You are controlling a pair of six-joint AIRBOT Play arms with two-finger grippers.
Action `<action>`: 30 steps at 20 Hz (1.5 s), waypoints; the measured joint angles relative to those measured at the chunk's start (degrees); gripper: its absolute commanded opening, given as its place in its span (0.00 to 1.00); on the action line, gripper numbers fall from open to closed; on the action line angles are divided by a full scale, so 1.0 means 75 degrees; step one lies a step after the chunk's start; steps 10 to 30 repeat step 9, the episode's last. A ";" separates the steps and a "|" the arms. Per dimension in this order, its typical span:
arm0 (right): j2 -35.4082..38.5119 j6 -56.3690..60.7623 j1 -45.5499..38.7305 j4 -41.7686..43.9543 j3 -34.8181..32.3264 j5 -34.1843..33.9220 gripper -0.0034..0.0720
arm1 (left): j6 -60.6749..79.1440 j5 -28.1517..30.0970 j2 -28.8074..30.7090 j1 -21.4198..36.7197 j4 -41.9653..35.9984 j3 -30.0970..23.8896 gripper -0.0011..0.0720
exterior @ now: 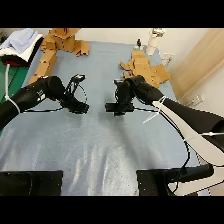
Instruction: Fold the box.
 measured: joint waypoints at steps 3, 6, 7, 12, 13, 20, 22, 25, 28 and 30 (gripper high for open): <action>-0.0082 -0.0058 0.0000 0.0058 0.0055 -0.0184 0.05 | -0.0189 0.0172 -0.0140 -0.0006 0.0017 0.0000 0.03; -0.0114 -0.0090 0.0000 0.0087 0.0076 -0.0265 0.05 | -0.0271 0.0262 -0.0192 -0.0015 0.0017 0.0000 0.03; -0.0119 -0.0096 0.0000 0.0093 0.0085 -0.0262 0.05 | -0.0280 0.0268 -0.0204 -0.0017 0.0006 0.0000 0.03; -0.0122 -0.0105 0.0000 0.0108 0.0085 -0.0280 0.05 | -0.0300 0.0303 -0.0210 -0.0029 0.0006 0.0000 0.03; -0.0122 -0.0105 0.0000 0.0108 0.0085 -0.0280 0.05 | -0.0300 0.0303 -0.0210 -0.0029 0.0006 0.0000 0.03; -0.0122 -0.0105 0.0000 0.0108 0.0085 -0.0280 0.05 | -0.0300 0.0303 -0.0210 -0.0029 0.0006 0.0000 0.03; -0.0122 -0.0105 0.0000 0.0108 0.0085 -0.0280 0.05 | -0.0300 0.0303 -0.0210 -0.0029 0.0006 0.0000 0.03; -0.0122 -0.0105 0.0000 0.0108 0.0085 -0.0280 0.05 | -0.0300 0.0303 -0.0210 -0.0029 0.0006 0.0000 0.03; -0.0122 -0.0105 0.0000 0.0108 0.0085 -0.0280 0.05 | -0.0300 0.0303 -0.0210 -0.0029 0.0006 0.0000 0.03; -0.0122 -0.0105 0.0000 0.0108 0.0085 -0.0280 0.05 | -0.0300 0.0303 -0.0210 -0.0029 0.0006 0.0000 0.03</action>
